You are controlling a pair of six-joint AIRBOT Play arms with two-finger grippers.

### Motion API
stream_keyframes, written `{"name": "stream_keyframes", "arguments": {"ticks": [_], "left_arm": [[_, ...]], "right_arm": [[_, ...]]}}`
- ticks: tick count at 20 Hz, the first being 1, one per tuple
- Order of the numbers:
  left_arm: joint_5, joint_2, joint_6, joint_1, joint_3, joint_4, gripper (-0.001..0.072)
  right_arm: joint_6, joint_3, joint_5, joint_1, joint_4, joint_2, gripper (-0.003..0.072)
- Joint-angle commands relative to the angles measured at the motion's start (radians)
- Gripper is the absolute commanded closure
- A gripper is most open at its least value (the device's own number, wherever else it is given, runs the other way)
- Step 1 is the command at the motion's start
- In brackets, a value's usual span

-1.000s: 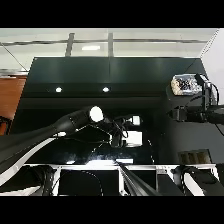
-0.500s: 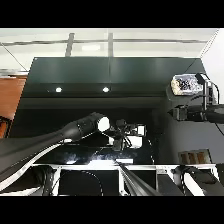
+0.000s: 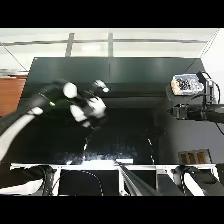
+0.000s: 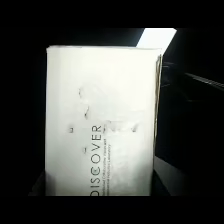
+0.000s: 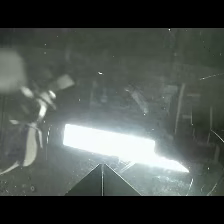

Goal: Fold the box and place the chain.

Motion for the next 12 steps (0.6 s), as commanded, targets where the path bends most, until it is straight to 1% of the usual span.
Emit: {"name": "stream_keyframes", "arguments": {"ticks": [1,3,4,6,8,10,12], "left_arm": [[0.099,0.007,-0.194,0.331,0.052,0.078,0.0355],[0.220,-0.018,-0.214,0.478,0.099,0.042,0.0356],[0.243,-0.050,-0.214,0.535,0.142,0.018,0.0356],[0.230,-0.150,-0.214,0.618,0.270,0.005,0.0356],[0.193,-0.279,-0.214,0.673,0.428,0.005,0.0356],[0.159,-0.390,-0.214,0.698,0.560,0.005,0.0356],[0.162,-0.478,-0.209,0.695,0.642,0.004,0.0356]], "right_arm": [[0.004,-0.001,-0.009,0.000,0.001,0.000,0.0675],[0.033,-0.002,-0.020,0.000,0.001,-0.002,0.0675],[0.051,-0.002,-0.028,0.000,0.001,-0.002,0.0675],[0.067,-0.002,-0.034,0.000,0.001,-0.003,0.0675],[0.072,-0.002,-0.034,0.000,0.001,-0.003,0.0675],[0.079,-0.002,-0.035,0.000,0.001,-0.003,0.0675],[0.094,-0.002,-0.045,0.000,0.001,-0.003,0.0675]]}}
